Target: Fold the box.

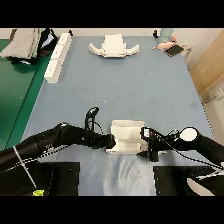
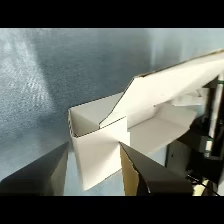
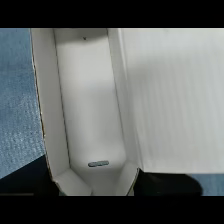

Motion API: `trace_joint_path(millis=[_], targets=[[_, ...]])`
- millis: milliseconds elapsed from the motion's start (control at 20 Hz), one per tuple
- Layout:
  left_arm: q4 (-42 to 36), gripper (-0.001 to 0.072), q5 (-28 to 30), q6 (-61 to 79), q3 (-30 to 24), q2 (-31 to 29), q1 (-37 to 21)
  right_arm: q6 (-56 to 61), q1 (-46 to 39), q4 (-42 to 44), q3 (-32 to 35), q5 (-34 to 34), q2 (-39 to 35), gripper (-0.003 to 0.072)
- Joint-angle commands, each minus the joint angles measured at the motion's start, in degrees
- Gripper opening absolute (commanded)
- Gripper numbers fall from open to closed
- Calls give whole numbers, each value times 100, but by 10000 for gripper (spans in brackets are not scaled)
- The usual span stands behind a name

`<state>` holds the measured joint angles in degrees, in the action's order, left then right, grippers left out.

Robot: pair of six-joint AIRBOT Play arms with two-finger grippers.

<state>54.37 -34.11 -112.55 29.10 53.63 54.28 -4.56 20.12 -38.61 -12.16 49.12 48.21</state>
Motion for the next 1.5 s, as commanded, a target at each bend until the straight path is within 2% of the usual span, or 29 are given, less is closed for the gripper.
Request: trace_joint_path(millis=[0, 150, 300, 500, 600, 700, 750, 800, 850, 900, 1450], targets=[[1360, 460, -577, -1394, 568, 492, 376, 2, -2, 2, -2, 0, -4, 512], [1928, 460, -986, -1932, 1032, 833, 612, 2, -2, 2, -2, 0, -4, 512], [2144, 460, -1445, -2138, 1438, 1204, 802, 2, -2, 2, -2, 0, -4, 511], [2935, 460, -2116, -2979, 1919, 1628, 1051, 2, -2, 2, -2, 0, -4, 512], [2885, 459, -2155, -2983, 1971, 1687, 1071, 2, -2, 2, -2, 0, -7, 512], [2743, 406, -2138, -2970, 2017, 1687, 1080, 2, -2, 2, -2, 0, -4, 512], [2728, 406, -2131, -2944, 2052, 1687, 1110, 2, -2, 2, -2, 0, -4, 512], [2671, 443, -2087, -2927, 2076, 1687, 1117, 2, -2, 2, -2, 0, -7, 512], [2601, 577, -1971, -2931, 2083, 1685, 1123, 2, -2, 2, -2, 0, -4, 512], [2518, 607, -1875, -2933, 2083, 1687, 1121, 4, -2, 2, -2, 0, -4, 512], [2162, 610, -1818, -2907, 2085, 1635, 1121, 2, -2, 2, -2, 0, -4, 512]])
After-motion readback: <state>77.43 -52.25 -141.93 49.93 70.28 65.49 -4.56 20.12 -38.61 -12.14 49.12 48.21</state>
